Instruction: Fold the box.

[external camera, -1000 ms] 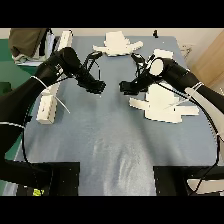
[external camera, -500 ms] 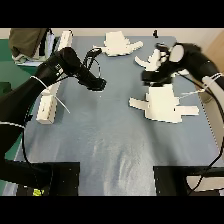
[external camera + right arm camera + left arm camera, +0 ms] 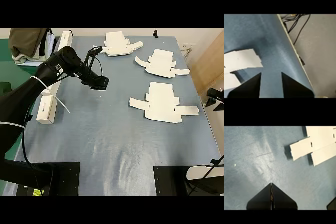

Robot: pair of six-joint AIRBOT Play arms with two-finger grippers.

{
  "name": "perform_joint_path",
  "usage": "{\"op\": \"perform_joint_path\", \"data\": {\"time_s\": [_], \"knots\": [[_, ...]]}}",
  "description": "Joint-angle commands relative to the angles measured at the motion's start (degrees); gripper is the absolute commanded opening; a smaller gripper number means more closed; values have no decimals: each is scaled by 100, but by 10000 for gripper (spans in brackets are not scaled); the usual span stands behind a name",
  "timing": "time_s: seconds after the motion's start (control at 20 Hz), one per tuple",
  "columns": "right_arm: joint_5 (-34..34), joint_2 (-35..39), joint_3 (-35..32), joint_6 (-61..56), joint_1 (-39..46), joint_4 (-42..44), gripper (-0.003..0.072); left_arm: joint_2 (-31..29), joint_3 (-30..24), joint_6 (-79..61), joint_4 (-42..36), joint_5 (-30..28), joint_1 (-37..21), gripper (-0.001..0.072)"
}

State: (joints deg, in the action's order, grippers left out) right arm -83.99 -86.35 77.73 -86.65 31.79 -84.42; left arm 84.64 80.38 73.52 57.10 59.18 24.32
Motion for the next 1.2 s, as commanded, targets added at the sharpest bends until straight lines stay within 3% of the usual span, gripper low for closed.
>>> {"op": "perform_joint_path", "data": {"time_s": [0.0, 0.1, 0.55, 0.8, 0.85, 1.15], "knots": [[-66, -308, -59, 1495, 1117, 1784, 380, 2, 4, -17, -98, -136, 0, 19], [-109, -496, -59, 2090, 1294, 2457, 379, 2, 4, -17, -136, -184, 0, 19], [-247, -1510, -59, 2684, 1305, 3198, 379, 2, 4, -17, -295, -225, -2, 19], [-719, -1543, -57, 2931, 1287, 3663, 331, 2, 4, -20, -310, -243, -2, 19], [-774, -1550, -57, 2931, 1272, 3670, 283, 2, 4, -20, -310, -245, 0, 19], [-1021, -1567, -297, 3193, 953, 4085, 261, 2, 4, -17, -337, -173, 0, 20]]}}
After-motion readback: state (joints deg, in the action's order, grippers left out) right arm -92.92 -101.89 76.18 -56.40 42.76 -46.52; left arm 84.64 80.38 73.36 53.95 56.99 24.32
